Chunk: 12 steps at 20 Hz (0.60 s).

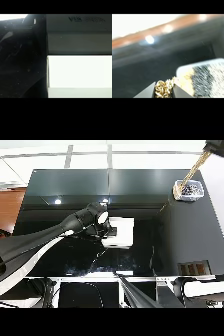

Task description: Fold the box and place the chain.

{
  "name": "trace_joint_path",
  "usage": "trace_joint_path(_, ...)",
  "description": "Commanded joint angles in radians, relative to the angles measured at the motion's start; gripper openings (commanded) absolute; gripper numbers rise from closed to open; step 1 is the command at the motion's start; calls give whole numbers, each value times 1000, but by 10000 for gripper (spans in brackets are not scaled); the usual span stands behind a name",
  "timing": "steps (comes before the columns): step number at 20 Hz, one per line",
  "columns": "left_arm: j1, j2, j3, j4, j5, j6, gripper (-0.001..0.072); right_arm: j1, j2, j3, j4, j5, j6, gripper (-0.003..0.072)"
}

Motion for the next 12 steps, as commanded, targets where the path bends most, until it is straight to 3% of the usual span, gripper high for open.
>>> trace_joint_path(1,1,0,1,0,6,0,25,-4,119,0,174,62,-107,12)
trace_joint_path(8,1,0,1,0,6,0,24,-4,341,1,452,71,-183,12)
trace_joint_path(12,1,0,1,1,6,0,25,-3,406,0,564,98,-192,12)
